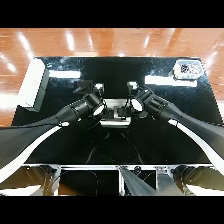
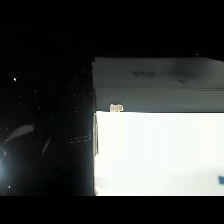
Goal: Fold the box and place the chain.
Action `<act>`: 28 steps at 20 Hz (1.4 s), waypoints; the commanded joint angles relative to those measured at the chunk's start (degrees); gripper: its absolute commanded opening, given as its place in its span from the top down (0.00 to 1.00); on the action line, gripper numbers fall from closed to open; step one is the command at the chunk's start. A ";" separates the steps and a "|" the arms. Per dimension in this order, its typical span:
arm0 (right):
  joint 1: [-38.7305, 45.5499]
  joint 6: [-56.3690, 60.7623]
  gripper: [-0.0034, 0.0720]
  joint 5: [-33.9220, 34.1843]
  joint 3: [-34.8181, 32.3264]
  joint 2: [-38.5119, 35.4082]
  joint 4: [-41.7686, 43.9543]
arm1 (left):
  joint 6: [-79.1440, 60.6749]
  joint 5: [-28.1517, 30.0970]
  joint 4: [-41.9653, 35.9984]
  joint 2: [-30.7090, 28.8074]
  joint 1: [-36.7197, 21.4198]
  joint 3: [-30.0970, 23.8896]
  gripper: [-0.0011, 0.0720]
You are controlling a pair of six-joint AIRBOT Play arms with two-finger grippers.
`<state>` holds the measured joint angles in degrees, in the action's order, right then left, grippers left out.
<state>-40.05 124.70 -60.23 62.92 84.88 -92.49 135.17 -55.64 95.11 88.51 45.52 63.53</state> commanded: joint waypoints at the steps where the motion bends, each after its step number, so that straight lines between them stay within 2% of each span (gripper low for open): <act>1: -0.07 -0.02 0.25 0.07 0.07 1.46 0.35 | 0.02 0.09 0.02 0.00 0.02 -0.02 0.96; 5: -0.07 -0.63 0.25 0.33 1.03 2.82 0.37 | 0.02 0.04 0.02 0.00 0.02 -0.02 0.96; 7: -0.07 -1.90 0.52 1.05 1.31 2.82 0.59 | 0.02 0.07 0.02 0.00 0.02 -0.02 0.96; 8: -0.04 -2.38 0.55 1.33 1.31 2.89 1.25 | 0.02 0.07 0.02 0.00 0.02 -0.02 0.96; 28: -0.07 -4.59 0.55 -0.26 2.25 5.64 3.96 | 0.00 -0.07 0.02 0.00 0.02 -0.02 0.96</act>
<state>-40.05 120.42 -60.20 64.60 90.41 -88.84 135.20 -55.61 95.11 88.51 45.52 63.53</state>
